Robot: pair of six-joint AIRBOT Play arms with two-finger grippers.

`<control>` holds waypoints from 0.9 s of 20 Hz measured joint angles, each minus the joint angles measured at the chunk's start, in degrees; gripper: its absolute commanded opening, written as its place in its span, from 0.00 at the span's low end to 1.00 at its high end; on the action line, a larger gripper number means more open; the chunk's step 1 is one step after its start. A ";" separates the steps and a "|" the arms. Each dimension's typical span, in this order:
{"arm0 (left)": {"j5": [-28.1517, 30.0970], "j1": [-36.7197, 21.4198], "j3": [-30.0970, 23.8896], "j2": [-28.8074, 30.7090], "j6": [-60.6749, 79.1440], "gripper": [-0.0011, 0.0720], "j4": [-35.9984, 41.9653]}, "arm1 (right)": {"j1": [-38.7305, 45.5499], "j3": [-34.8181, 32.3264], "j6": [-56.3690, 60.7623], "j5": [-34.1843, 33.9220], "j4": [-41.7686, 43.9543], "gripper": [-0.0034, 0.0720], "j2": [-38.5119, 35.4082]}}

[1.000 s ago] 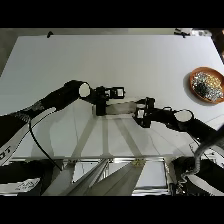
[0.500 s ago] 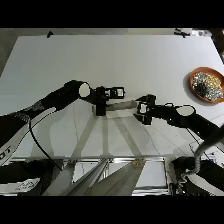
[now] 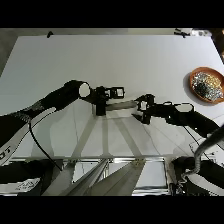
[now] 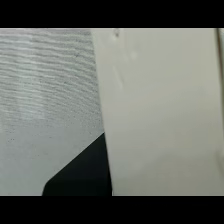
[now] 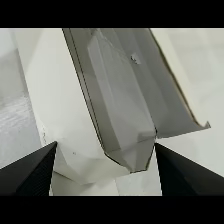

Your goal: Fold the box and place the chain.

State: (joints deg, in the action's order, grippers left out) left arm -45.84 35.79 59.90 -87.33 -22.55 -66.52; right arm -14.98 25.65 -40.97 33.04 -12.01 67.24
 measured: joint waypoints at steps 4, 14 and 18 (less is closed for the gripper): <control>0.02 0.02 -0.02 0.00 0.00 0.03 0.00 | 2.49 1.79 0.07 3.96 0.17 0.96 0.94; -0.02 0.00 -0.02 0.00 0.00 0.03 0.02 | 4.68 3.02 0.02 6.54 0.31 0.96 1.68; -0.02 0.00 -0.02 0.00 0.00 0.03 0.02 | 5.70 4.02 0.00 7.28 0.42 0.96 3.85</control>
State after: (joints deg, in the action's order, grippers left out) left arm -45.87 35.79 59.88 -87.33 -22.55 -66.50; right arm -9.28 29.67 -40.97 40.32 -11.60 71.09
